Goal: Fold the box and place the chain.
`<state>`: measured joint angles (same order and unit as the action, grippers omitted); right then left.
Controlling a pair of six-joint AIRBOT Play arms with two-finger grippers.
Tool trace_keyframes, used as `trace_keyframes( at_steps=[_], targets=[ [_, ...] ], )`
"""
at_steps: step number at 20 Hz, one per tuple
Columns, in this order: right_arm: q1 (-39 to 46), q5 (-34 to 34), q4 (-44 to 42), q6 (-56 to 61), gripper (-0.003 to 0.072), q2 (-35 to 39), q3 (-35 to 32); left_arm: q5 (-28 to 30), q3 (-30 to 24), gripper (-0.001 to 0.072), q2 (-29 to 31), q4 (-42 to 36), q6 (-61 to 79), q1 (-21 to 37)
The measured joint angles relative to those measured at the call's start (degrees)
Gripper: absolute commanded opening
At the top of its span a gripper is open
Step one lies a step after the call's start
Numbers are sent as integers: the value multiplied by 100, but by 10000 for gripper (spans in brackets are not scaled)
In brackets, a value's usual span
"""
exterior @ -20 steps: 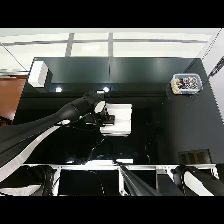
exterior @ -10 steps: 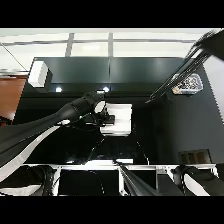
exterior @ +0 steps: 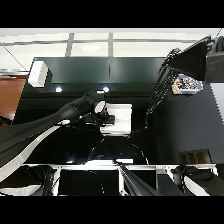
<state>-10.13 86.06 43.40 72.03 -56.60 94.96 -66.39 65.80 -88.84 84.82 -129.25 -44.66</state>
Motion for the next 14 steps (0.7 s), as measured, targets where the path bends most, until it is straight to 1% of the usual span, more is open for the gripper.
trace_keyframes(
  at_steps=[8, 11, 14],
  targets=[
    [-63, -402, -822, -4, 10, -11, -9, 2, 0, 27, 0, -2, 0, 0],
    [-66, -498, -820, -4, 10, -94, -44, 4, 0, 27, 0, 0, 0, 0],
    [-142, -509, -789, -2, 10, -221, -348, 4, 0, 27, 0, 0, 0, 0]
  ],
)
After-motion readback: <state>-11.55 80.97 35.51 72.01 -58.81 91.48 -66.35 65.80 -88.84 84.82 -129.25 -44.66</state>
